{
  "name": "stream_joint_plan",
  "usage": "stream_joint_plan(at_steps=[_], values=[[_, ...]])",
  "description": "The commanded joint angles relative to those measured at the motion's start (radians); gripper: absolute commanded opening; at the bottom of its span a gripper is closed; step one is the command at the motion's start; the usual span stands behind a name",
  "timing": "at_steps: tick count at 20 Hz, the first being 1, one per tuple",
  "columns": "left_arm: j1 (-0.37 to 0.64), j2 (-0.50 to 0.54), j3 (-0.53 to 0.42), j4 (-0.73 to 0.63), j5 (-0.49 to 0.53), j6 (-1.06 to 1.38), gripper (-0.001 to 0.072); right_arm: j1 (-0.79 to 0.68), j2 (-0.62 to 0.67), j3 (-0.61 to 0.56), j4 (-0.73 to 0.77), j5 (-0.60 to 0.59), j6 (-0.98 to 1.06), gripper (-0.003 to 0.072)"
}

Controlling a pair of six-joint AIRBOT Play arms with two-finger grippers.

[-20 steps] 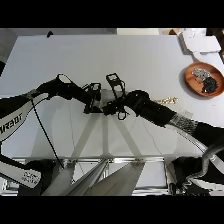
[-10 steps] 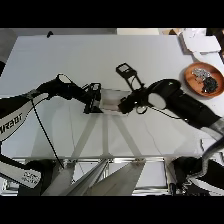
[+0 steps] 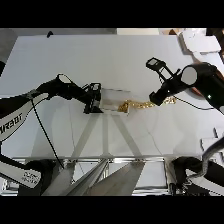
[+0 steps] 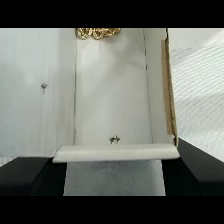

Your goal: Fold the box and place the chain.

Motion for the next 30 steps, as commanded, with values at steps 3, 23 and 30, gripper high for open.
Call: stream_joint_plan(at_steps=[3, 23, 30], values=[[0.001, 0.001, 0.000, 0.000, 0.000, 0.000, 0.0255, -0.071, -0.163, 0.000, 0.118, 0.003, -0.314, 0.0662], [0.001, 0.000, 0.000, 0.000, 0.000, 0.000, 0.0255, -0.046, -0.324, -0.027, 0.126, -0.106, -0.372, 0.0010], [0.001, 0.001, 0.000, 0.000, 0.000, 0.000, 0.0255, 0.077, -0.246, -0.027, 0.085, -0.127, -0.237, 0.0006]])
